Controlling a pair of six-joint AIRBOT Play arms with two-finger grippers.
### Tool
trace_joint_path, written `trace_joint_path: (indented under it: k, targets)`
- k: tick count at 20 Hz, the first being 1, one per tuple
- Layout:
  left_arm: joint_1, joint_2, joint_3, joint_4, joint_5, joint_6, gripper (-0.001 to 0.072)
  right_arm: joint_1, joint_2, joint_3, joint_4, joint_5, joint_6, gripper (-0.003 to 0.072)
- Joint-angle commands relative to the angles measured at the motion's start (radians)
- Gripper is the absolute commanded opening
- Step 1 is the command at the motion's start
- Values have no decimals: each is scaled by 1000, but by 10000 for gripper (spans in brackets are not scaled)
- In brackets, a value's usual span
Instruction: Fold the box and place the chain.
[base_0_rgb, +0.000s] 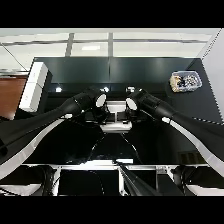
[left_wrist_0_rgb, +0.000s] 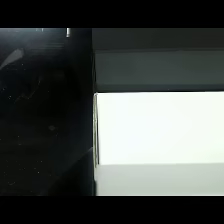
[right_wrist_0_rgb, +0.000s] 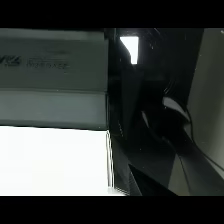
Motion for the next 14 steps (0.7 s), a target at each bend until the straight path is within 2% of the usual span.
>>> trace_joint_path:
  k: [1,2,3,4,5,6,12,14]
  targets:
    - [1,-1,1,0,-2,0,28,-2,-3,0,9,5,5,270]
    - [1,-1,1,0,-2,0,28,-2,-3,0,10,10,6,192]
    - [1,-1,1,0,-2,0,28,-2,-3,0,13,13,6,192]
    - [1,-1,1,0,-2,0,28,-2,-3,0,17,13,5,134]
    - [1,-1,1,0,-2,0,28,-2,-3,0,16,13,2,38]
    - [1,-1,1,0,-2,0,28,-1,-3,0,17,14,2,14]
    - [1,-1,1,0,-2,0,28,-1,-3,0,16,26,-11,20]
    - [1,-1,1,0,-2,0,28,-1,-3,0,18,31,-8,251]
